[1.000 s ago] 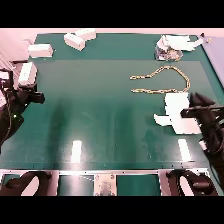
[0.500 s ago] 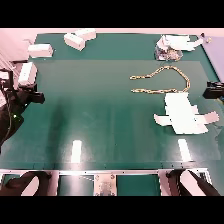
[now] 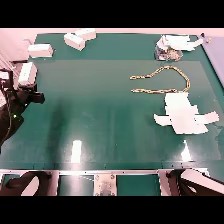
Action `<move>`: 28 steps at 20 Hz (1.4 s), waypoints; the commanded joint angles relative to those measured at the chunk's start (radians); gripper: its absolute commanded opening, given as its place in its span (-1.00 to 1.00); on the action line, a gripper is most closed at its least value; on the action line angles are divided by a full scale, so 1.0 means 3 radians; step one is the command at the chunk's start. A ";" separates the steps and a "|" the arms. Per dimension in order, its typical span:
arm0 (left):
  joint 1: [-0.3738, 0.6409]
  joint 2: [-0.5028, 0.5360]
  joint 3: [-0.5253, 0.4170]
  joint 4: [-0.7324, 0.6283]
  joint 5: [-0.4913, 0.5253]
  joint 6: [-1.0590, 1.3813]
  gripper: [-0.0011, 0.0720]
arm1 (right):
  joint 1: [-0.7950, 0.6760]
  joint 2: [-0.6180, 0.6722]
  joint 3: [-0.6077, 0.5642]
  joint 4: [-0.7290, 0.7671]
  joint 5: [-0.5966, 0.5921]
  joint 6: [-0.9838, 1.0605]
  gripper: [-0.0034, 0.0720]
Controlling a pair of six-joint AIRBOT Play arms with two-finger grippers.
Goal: Fold the box and place the chain.
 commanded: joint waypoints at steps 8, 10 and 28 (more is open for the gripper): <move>0.0004 0.0003 0.0004 0.0000 0.0000 0.0000 -0.92 | -0.0114 -0.1404 0.1963 -0.1481 0.2166 0.0847 0.29; 0.0004 0.0003 0.0004 0.0000 0.0000 0.0000 -0.92 | -0.0114 -0.1617 0.2157 -0.1484 0.2396 0.0844 0.29; 0.0004 0.0003 0.0004 0.0000 -0.0001 0.0000 -0.92 | -0.0009 -0.2513 0.2520 -0.1068 0.2909 0.0543 0.23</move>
